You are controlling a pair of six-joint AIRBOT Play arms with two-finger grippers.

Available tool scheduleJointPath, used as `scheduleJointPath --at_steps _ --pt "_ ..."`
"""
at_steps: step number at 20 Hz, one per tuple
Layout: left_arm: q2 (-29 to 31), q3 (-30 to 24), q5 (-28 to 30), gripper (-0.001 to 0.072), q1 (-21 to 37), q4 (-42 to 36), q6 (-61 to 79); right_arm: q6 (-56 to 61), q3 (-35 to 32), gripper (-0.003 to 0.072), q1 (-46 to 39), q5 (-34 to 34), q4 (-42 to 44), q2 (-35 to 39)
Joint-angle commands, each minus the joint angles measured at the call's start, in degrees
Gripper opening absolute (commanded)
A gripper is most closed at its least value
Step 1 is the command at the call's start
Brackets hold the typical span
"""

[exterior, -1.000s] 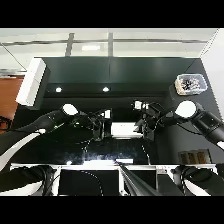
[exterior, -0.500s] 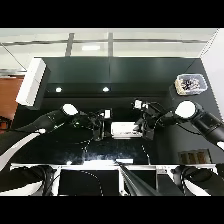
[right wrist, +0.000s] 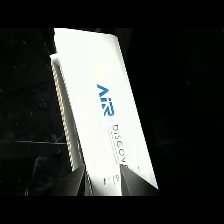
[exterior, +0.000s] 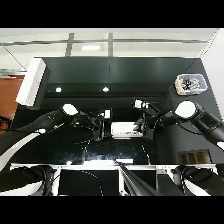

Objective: Fold the box and place the chain.

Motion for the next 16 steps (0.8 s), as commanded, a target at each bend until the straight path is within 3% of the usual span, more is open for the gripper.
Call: scheduleJointPath --at_steps 1,16 --pt "0.00 0.02 0.02 0.0345 -0.02 0.02 0.00 0.00 0.00 0.0245 0.04 0.44 0.00 0.00" --pt "0.00 0.02 0.02 0.0345 -0.02 0.02 0.00 0.00 -0.02 0.0245 0.04 1.42 -0.17 -0.24"
